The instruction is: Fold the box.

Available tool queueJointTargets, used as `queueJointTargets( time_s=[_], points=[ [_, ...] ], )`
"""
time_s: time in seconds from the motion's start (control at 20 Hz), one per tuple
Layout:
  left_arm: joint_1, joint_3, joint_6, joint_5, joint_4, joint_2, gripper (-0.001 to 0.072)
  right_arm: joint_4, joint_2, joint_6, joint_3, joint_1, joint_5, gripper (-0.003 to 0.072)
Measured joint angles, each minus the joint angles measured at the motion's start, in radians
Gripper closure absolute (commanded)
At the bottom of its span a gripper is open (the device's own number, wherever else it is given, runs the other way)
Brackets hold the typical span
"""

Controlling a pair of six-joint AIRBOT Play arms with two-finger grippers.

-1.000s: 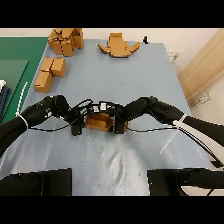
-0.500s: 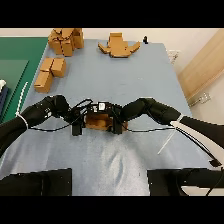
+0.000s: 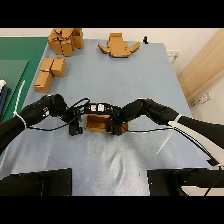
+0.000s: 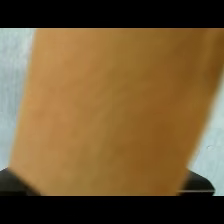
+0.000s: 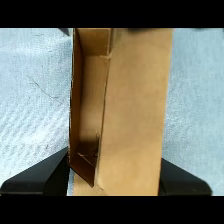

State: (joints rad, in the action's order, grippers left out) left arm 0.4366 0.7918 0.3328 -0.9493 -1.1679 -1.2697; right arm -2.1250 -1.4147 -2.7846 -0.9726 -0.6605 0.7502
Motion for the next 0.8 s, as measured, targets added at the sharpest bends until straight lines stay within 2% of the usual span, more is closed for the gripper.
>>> queueJointTargets(
  time_s=[0.1, 0.25, 0.45, 0.65, 0.8],
  points=[
    [-0.029, 0.0, -0.016, 0.0, 0.018, 0.0, 0.0021, 0.002, 0.0, 0.0, 0.0, 0.0, 0.0, 0.0117],
    [-0.077, 0.0, -0.132, -0.007, 0.138, 0.0, 0.0022, 0.005, 0.0, 0.0, 0.0, 0.0, 0.0, 0.0117],
    [-0.179, 0.0, -0.319, -0.096, 0.342, 0.0, 0.0024, 0.019, 0.0, 0.0, 0.0, 0.0, -0.001, 0.0116],
    [-0.287, -0.001, -0.423, -0.183, 0.459, -0.001, 0.0023, 0.029, 0.0, 0.001, 0.0, 0.0, -0.001, 0.0117],
    [-0.309, -0.006, -0.512, -0.207, 0.522, -0.009, 0.0014, 0.032, 0.0, 0.001, 0.0, 0.0, -0.001, 0.0117]
  ],
)
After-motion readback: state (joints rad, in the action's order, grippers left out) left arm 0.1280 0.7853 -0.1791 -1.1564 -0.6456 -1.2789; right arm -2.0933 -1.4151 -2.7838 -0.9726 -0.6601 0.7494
